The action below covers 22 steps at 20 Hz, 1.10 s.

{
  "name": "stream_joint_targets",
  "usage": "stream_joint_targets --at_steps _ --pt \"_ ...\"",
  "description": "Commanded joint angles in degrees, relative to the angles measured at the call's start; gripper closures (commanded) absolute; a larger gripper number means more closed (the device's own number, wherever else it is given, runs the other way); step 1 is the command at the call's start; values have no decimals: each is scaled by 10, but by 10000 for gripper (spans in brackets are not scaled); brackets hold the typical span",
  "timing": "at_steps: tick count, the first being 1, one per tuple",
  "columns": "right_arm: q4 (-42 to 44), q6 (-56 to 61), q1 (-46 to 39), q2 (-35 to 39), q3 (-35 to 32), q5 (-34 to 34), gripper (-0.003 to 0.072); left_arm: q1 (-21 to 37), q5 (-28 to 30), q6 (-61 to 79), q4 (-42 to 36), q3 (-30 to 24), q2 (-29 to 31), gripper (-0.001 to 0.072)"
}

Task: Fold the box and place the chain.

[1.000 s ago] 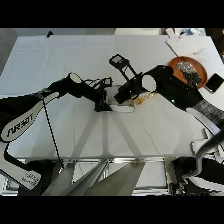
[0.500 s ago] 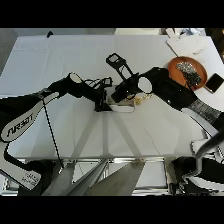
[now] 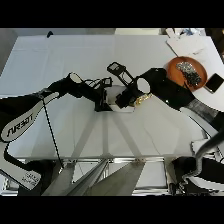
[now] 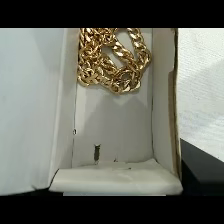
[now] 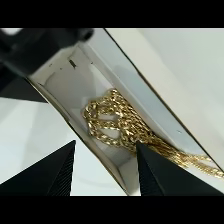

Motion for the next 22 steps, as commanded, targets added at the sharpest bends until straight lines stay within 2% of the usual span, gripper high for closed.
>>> stream_joint_targets --at_steps 1,3,4,8,10,12,14,16,18,22 --pt "-66 -2 0 50 0 21 269 0 0 0 0 0 0 503" --pt "-135 -1 -1 84 0 48 269 0 0 0 0 0 0 503" --pt "-141 -1 -13 97 0 59 268 0 0 0 0 0 0 503" --pt "-116 59 -140 101 0 71 264 0 0 0 0 0 0 503" --pt "-114 84 -211 92 0 81 210 0 0 0 0 0 0 503" --pt "-105 104 -266 74 0 90 201 0 0 0 0 0 0 503" --pt "-85 120 -300 43 0 86 103 0 0 0 0 0 0 503" --pt "-82 150 -312 5 0 79 103 0 0 0 0 0 0 503" --pt "-80 185 -312 -38 0 69 60 0 0 0 0 0 0 503" --pt "-52 269 -311 -97 0 -7 33 0 0 0 0 0 0 503"
